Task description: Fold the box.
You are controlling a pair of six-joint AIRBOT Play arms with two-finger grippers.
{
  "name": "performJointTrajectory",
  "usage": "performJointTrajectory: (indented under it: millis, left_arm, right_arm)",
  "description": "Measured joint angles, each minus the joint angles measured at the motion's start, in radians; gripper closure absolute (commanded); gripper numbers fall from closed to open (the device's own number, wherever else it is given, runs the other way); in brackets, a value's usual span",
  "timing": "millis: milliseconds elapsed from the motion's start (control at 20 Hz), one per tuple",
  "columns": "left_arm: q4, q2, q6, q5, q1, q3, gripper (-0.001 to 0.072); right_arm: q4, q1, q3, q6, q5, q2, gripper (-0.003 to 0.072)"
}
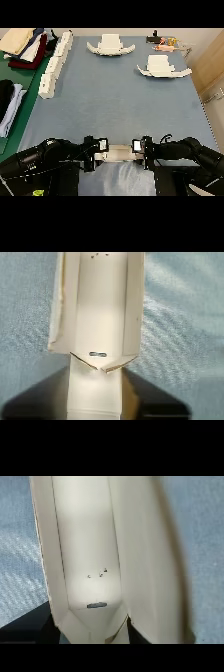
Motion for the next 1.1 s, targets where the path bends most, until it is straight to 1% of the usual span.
performJointTrajectory:
  millis: [200, 500, 1100]
  left_arm:
    - [-0.016, -0.024, -0.002, 0.034, -0.005, -0.004, 0.0535]
    - [-0.052, -0.033, 0.001, 0.077, -0.005, -0.004, 0.0545]
    - [-0.065, -0.034, 0.047, 0.077, -0.005, -0.003, 0.0540]
  right_arm:
    - [0.000, 0.000, 0.000, 0.000, 0.000, 0.000, 0.0267]
    - [0.000, 0.000, 0.000, 0.001, -0.001, 0.000, 0.0267]
    - [-0.001, 0.000, 0.000, 0.000, -0.001, 0.000, 0.0266]
